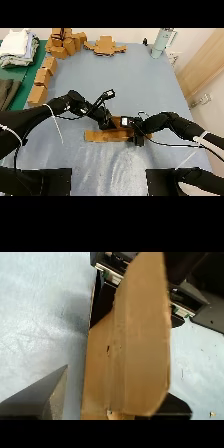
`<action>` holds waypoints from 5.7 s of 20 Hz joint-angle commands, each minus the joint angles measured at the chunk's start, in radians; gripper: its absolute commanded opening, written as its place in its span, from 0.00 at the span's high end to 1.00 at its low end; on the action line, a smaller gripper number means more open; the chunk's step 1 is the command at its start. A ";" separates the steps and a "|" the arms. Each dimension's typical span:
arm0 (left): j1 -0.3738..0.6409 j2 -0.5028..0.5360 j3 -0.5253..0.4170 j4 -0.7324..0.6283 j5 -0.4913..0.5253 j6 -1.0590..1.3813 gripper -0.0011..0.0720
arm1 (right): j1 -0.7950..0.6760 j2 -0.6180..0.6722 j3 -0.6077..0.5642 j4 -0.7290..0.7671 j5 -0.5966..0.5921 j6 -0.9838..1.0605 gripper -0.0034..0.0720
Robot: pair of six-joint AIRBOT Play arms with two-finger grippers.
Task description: Fold the box.
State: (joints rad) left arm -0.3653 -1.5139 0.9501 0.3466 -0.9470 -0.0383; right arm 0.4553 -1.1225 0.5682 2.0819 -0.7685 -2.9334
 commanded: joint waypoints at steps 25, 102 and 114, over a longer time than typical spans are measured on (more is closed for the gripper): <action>-0.032 0.011 0.048 0.009 0.100 -0.963 0.97 | 0.001 0.000 0.000 -0.006 -0.008 0.000 0.28; -0.122 0.291 -0.378 -0.085 0.345 0.342 0.62 | 0.000 0.000 0.000 -0.006 -0.010 0.000 0.28; -0.122 0.291 -0.378 -0.085 0.341 0.341 0.75 | 0.000 0.000 0.000 -0.006 -0.010 0.000 0.28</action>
State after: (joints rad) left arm -0.4866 -1.2221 0.5716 0.2581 -0.6083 0.3031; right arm 0.4553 -1.1225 0.5686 2.0750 -0.7792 -2.9334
